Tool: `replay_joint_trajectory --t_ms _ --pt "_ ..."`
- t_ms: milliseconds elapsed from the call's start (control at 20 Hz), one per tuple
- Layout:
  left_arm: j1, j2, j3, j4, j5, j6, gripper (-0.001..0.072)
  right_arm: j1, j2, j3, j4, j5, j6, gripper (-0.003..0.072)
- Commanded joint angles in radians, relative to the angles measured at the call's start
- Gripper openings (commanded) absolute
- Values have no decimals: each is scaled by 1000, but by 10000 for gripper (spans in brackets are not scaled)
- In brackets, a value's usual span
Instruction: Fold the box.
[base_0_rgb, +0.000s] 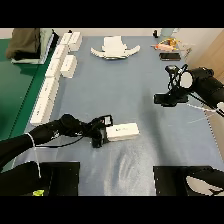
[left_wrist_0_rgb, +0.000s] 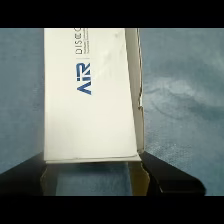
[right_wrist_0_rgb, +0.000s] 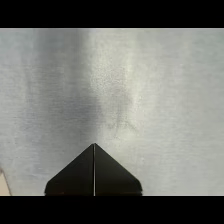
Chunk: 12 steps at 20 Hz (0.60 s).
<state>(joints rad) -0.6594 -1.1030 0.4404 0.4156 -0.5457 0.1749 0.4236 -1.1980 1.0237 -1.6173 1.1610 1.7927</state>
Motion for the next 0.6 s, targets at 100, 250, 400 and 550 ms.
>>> replay_joint_trajectory --t_ms 100,250,400,550 --pt "161 103 1 32 8 -182 595 -2 -6 2 -6 -2 52 3" --pt "211 97 -3 85 -72 -210 594 -2 -6 2 -2 -5 51 2" --pt "209 45 -6 87 -125 -209 594 -2 -6 2 16 -16 51 3" --pt "210 5 -6 82 -123 -209 595 -2 -6 2 32 -17 51 3"
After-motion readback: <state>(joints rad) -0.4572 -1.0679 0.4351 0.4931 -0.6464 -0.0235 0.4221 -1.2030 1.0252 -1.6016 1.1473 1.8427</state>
